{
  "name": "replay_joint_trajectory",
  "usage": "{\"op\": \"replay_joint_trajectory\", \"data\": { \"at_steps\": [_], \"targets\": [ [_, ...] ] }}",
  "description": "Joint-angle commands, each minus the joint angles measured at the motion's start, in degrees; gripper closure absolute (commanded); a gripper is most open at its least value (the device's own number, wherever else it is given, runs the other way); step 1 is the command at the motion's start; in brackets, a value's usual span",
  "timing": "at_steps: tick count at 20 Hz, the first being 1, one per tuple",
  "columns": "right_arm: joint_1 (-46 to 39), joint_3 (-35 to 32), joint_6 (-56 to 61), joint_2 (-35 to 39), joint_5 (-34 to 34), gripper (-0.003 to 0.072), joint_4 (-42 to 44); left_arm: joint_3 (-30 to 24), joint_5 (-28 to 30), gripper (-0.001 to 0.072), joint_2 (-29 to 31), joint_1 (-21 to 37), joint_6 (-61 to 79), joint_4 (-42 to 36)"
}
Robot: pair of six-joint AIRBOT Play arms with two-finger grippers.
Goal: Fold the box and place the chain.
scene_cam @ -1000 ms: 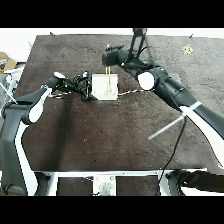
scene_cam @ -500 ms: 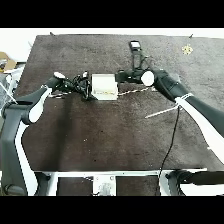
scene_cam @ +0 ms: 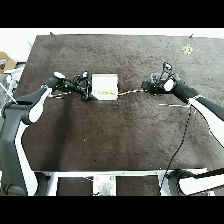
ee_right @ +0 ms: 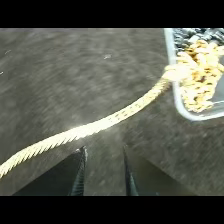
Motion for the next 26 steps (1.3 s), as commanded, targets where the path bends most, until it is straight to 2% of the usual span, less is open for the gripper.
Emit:
{"op": "replay_joint_trajectory", "data": {
  "at_steps": [1,3,4,5,8,10,15,19,21,22,23,26],
  "targets": [
    [-1.2,-1.1,1.2,-1.9,-4.9,0.0413,3.5,0.0,0.0,0.0319,0.0,0.0,0.0,0.0],
    [-1.2,-1.1,2.0,-2.2,-5.6,0.0422,3.4,0.0,0.0,0.0319,0.0,0.0,0.0,0.0],
    [-1.2,-1.1,2.0,-2.2,-6.5,0.0508,3.5,0.0,0.0,0.0319,0.0,0.0,0.0,0.0],
    [-1.2,-1.1,2.7,-2.2,-7.5,0.0511,3.5,0.0,0.0,0.0319,0.0,0.0,0.0,0.0],
    [-1.2,-1.1,3.2,-2.4,-7.3,0.0509,3.5,0.0,0.0,0.0319,0.0,0.0,0.0,0.0],
    [-1.3,-1.1,4.1,-2.8,-6.1,0.0406,3.4,0.0,0.0,0.0318,0.0,0.0,0.0,0.0],
    [-1.4,-1.0,4.2,-3.3,-8.5,0.0413,2.7,0.0,0.0,0.0319,0.0,0.0,0.0,0.0],
    [-1.3,0.3,4.1,-6.7,-9.8,0.0414,5.2,0.0,0.0,0.0319,0.0,0.0,0.0,0.0],
    [-1.2,0.3,4.1,-7.0,-10.6,0.0589,5.1,0.0,0.0,0.0319,0.0,0.0,0.0,0.0],
    [-1.0,0.3,4.1,-6.6,-10.9,0.061,5.1,0.0,0.0,0.0319,0.0,0.0,0.0,0.0],
    [-0.6,0.3,3.7,-5.8,-10.8,0.0679,4.6,0.0,0.0,0.0319,0.0,0.0,0.0,0.0],
    [2.3,0.3,0.4,-0.8,-9.2,0.0685,4.6,0.0,0.0,0.0319,0.0,0.0,0.0,0.0]
  ]
}}
